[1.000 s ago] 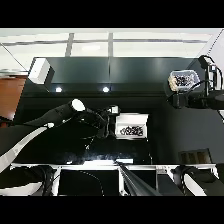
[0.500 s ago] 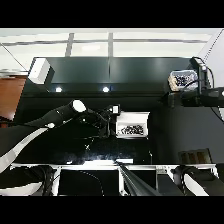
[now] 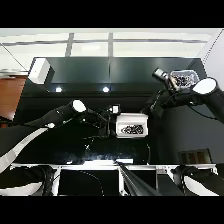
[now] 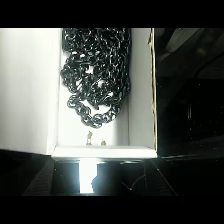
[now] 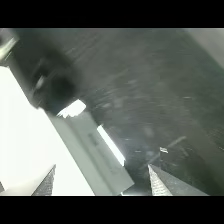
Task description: Fold the box and place the chain.
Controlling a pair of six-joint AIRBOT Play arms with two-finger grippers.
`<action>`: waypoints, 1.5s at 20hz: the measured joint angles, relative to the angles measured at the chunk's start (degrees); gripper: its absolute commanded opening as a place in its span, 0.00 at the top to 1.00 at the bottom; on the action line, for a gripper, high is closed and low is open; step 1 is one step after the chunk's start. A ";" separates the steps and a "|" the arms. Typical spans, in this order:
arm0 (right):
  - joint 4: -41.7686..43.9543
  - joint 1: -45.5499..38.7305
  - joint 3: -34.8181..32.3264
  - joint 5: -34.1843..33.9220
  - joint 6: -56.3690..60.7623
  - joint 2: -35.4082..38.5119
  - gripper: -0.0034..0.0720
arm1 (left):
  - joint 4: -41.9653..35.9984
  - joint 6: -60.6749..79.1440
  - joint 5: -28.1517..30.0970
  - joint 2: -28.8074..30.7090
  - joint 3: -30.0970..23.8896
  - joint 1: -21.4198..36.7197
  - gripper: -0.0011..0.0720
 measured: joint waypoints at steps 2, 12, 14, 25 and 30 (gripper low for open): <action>-1.20 1.53 -0.11 2.64 -2.84 -0.76 0.02 | 0.00 0.00 0.02 0.00 0.00 -0.02 0.30; -2.67 3.08 -0.24 11.08 -4.13 -0.22 0.02 | 0.00 -0.02 0.02 0.00 0.00 0.00 0.30; -3.39 3.10 -0.24 12.33 -2.58 2.10 0.02 | 0.00 -0.04 0.02 0.00 0.00 -0.02 0.30; 6.27 3.15 -12.11 0.83 -8.66 8.83 0.02 | 0.00 -0.04 0.02 0.00 0.00 0.00 0.30; 8.44 1.27 -10.51 2.05 -6.10 16.39 0.02 | 0.00 -0.04 0.02 0.00 0.00 0.00 0.30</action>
